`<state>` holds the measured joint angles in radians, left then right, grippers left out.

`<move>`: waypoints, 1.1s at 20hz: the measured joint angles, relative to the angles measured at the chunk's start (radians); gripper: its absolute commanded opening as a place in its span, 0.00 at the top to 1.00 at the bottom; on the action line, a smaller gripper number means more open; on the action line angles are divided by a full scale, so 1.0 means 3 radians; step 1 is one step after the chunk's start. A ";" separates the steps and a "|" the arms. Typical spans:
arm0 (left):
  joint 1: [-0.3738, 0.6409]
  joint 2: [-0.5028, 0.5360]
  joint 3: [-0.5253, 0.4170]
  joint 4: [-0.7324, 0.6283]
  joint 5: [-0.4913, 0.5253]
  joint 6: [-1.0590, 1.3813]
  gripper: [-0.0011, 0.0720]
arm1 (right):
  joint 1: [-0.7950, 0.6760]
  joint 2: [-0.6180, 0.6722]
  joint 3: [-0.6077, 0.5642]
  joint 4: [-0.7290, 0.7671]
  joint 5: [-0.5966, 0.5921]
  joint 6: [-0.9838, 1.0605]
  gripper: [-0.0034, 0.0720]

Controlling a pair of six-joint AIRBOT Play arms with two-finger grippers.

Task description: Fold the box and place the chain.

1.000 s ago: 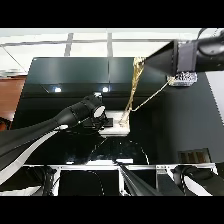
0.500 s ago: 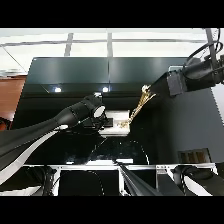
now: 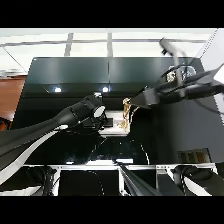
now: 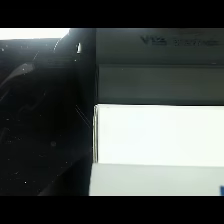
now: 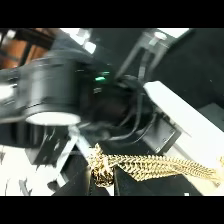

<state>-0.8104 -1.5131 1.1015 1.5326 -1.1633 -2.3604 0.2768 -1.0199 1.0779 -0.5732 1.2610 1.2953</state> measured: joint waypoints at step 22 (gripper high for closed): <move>0.0000 0.0000 0.0000 0.0000 0.0006 0.0000 0.95 | -0.0118 0.0038 -0.1127 -0.0718 -0.1263 0.0594 0.46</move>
